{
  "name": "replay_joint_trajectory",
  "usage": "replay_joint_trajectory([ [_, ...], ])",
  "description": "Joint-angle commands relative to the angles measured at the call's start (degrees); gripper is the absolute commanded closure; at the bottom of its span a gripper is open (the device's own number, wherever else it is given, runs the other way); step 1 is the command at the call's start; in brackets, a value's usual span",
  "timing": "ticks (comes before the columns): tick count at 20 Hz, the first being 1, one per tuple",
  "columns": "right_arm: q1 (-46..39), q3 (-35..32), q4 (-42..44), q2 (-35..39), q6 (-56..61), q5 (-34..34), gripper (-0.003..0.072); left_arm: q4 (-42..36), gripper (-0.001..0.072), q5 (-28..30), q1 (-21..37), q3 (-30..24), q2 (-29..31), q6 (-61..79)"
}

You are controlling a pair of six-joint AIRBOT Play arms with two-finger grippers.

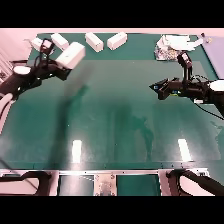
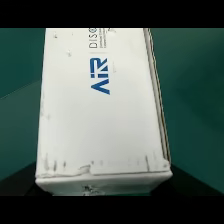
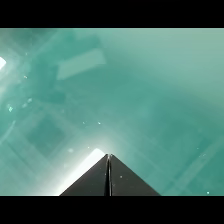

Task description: Fold the box and place the chain.

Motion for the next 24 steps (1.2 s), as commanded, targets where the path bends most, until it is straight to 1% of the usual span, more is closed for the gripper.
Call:
replay_joint_trajectory([
  [1,-0.02,0.0,0.15,0.04,1.66,-0.83,0.0683,0.72,0.0695,17.73,0.28,-12.46,8.83,-7.65],
  [3,-0.02,0.0,0.15,0.04,2.29,-1.18,0.0683,0.7,0.0695,18.47,0.28,-17.49,10.38,-12.37],
  [5,0.0,0.0,0.13,0.04,2.47,-1.22,0.0683,0.72,0.0695,19.52,0.28,-21.22,10.38,-18.58],
  [8,0.0,0.0,0.13,0.04,2.47,-1.25,0.0683,0.7,0.0695,25.14,0.28,-25.86,10.38,-22.73],
  [11,0.04,0.0,0.15,0.04,2.45,-1.25,0.0683,0.79,0.0694,25.94,0.28,-27.89,10.32,-21.79],
  [14,0.11,0.0,0.85,0.04,2.45,-1.25,0.0683,2.16,0.0688,24.81,0.28,-27.82,8.11,-21.29],
  [15,0.11,0.0,1.05,0.04,2.45,-1.25,0.0683,2.16,0.0547,24.26,0.28,-27.71,7.54,-20.17],
  [16,0.11,0.0,1.16,0.04,2.45,-1.25,0.0682,2.25,0.0335,24.22,0.28,-27.69,7.04,-20.09],
  [17,0.11,0.0,1.22,0.04,2.45,-1.25,0.0682,2.34,0.0156,24.61,0.28,-27.71,6.73,-19.61],
  [18,0.11,0.0,1.22,0.04,2.45,-1.25,0.0681,2.34,0.0141,25.18,0.28,-27.71,6.56,-17.94],
  [19,0.11,0.0,1.22,0.04,2.45,-1.22,0.0681,2.34,0.0028,26.47,0.28,-27.71,6.58,-16.31],
  [20,0.11,0.0,1.22,0.04,2.45,-1.22,0.0625,2.36,0.002,27.58,0.28,-27.65,6.62,-15.08],
  [21,0.09,0.0,1.22,0.04,2.45,-1.2,0.0467,2.34,-0.0011,28.15,0.28,-27.54,6.62,-13.18],
  [22,0.13,0.0,1.46,0.04,2.45,-1.2,0.0378,2.36,-0.0011,27.78,0.28,-27.54,6.62,-12.15],
  [24,0.13,0.02,1.66,0.11,2.43,-1.22,0.0362,2.34,-0.0011,27.65,0.28,-27.54,7.61,-10.01],
])
